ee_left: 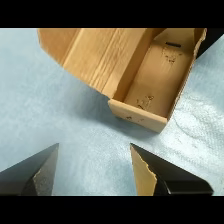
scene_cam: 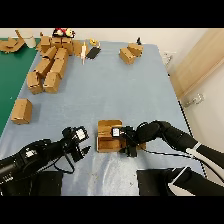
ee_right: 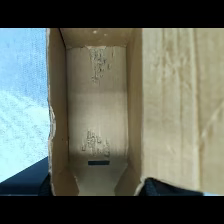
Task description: Fold the box.
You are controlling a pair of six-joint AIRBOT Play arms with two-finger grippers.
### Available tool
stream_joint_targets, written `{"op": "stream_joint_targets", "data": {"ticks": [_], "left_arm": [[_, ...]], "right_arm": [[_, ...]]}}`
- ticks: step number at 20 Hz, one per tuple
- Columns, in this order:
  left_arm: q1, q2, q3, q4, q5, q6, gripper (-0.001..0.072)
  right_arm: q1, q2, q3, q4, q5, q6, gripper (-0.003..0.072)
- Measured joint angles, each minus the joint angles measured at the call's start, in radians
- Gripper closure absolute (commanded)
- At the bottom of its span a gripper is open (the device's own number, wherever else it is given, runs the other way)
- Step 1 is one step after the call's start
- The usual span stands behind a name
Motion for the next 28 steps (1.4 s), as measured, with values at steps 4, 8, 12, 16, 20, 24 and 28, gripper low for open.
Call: {"op": "stream_joint_targets", "data": {"ticks": [4,8,12,16,20,24,28], "left_arm": [[0.026,-0.011,-0.016,0.019,0.039,-0.173,0.005],[0.045,-0.029,-0.018,0.107,0.081,-0.445,0.0307],[0.091,-0.044,0.013,0.126,0.077,-0.438,0.0308],[0.119,-0.054,0.068,0.132,0.036,-0.434,0.0429],[0.127,-0.068,0.158,0.082,0.007,-0.428,0.0427],[0.129,-0.073,0.257,0.027,-0.057,-0.382,0.0428],[0.127,-0.101,0.336,-0.243,-0.121,-0.111,0.0428]], "right_arm": [[0.0,0.0,0.0,0.0,0.0,0.0,0.0152],[0.0,0.0,0.0,0.0,0.0,0.0,0.0152],[0.0,0.0,0.0,0.0,0.0,0.0,0.0152],[0.0,0.0,0.0,0.0,0.0,0.0,0.0152],[0.0,0.0,0.0,0.0,0.0,0.0,0.0152],[0.0,0.0,0.0,0.0,0.0,0.0,0.0152],[0.0,0.0,0.0,0.0,0.0,0.0,0.0152]]}}
